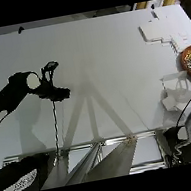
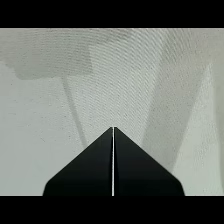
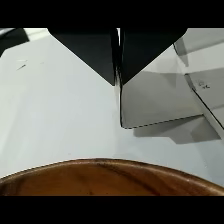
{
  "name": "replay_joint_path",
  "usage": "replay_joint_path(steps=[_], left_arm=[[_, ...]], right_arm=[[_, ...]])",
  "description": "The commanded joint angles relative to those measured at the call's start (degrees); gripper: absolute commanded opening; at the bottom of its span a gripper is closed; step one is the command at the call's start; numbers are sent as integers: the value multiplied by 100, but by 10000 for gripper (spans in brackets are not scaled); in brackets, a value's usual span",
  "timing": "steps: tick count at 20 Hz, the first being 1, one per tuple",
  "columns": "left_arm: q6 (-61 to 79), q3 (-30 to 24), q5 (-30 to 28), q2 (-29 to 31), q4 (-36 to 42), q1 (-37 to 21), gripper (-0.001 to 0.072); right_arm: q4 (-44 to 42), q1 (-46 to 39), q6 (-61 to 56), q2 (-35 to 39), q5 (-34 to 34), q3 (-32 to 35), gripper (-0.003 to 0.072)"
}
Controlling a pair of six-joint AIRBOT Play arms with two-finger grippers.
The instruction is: Fold the box and place the chain.
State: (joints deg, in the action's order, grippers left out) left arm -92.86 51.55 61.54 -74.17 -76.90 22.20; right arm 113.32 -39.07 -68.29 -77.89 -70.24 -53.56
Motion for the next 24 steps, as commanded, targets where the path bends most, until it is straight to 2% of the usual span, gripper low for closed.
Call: replay_joint_path(steps=[1,4,6,9,14,17,22,24], left_arm=[[0,-4,-2,4,0,4,11],[0,-4,-2,4,0,4,11],[0,-4,-2,4,-2,4,11],[0,-4,0,4,0,4,11],[0,-4,-52,2,11,4,11],[-20,-4,-549,-2,55,4,11],[7,-7,-769,-4,533,7,13],[46,-7,-918,-4,765,7,86]], right_arm=[[-625,459,13,337,-92,0,18],[-1862,1141,240,789,-153,2,17],[-2376,1620,236,1038,-326,94,17],[-3178,2269,234,1635,-94,839,16],[-4378,2964,59,3086,763,2048,17],[-4468,3316,-83,3370,813,2411,17],[-4472,3665,-155,3368,863,2601,18],[-4472,3674,-155,3370,907,2601,18]])
